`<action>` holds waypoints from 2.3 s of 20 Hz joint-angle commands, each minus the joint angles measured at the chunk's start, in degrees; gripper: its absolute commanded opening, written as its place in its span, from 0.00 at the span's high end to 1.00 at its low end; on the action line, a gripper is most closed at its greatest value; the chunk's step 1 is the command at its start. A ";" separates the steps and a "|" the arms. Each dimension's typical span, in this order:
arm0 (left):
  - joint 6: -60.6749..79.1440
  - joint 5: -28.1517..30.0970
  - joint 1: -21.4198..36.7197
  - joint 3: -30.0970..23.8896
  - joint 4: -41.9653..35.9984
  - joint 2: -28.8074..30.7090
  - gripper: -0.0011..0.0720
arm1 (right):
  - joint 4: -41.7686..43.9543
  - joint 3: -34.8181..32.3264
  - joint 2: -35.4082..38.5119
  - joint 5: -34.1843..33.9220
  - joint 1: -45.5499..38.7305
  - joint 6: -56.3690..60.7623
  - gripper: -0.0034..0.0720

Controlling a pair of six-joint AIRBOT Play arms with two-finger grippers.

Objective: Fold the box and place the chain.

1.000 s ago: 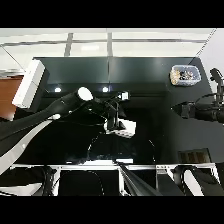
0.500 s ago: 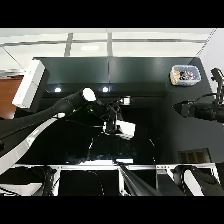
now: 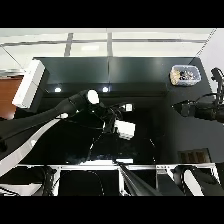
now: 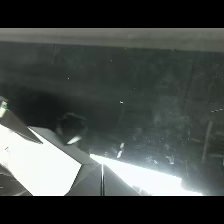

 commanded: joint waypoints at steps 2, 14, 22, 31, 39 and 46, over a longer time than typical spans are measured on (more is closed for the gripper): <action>-12.63 7.54 -2.99 1.27 5.18 -0.26 0.36 | 0.00 -0.04 0.04 0.52 0.00 0.02 0.94; -50.80 -16.65 45.05 -10.86 25.77 25.59 0.54 | 0.09 -0.13 0.04 1.81 0.00 0.02 0.94; -55.87 -15.45 77.42 -16.79 39.89 32.06 0.53 | 0.26 -0.15 -0.09 -1.81 0.00 0.09 0.94; -33.75 1.03 84.17 -16.65 24.59 29.62 0.53 | 0.24 -0.15 -0.09 -2.21 0.00 2.45 0.94; -30.77 12.98 82.27 -14.86 17.81 26.18 0.01 | 0.52 -0.15 -0.13 -3.98 6.45 4.72 0.94; -42.69 6.58 71.12 -1.51 -10.19 29.99 0.95 | -2.78 0.22 -7.89 -20.09 25.59 8.35 0.94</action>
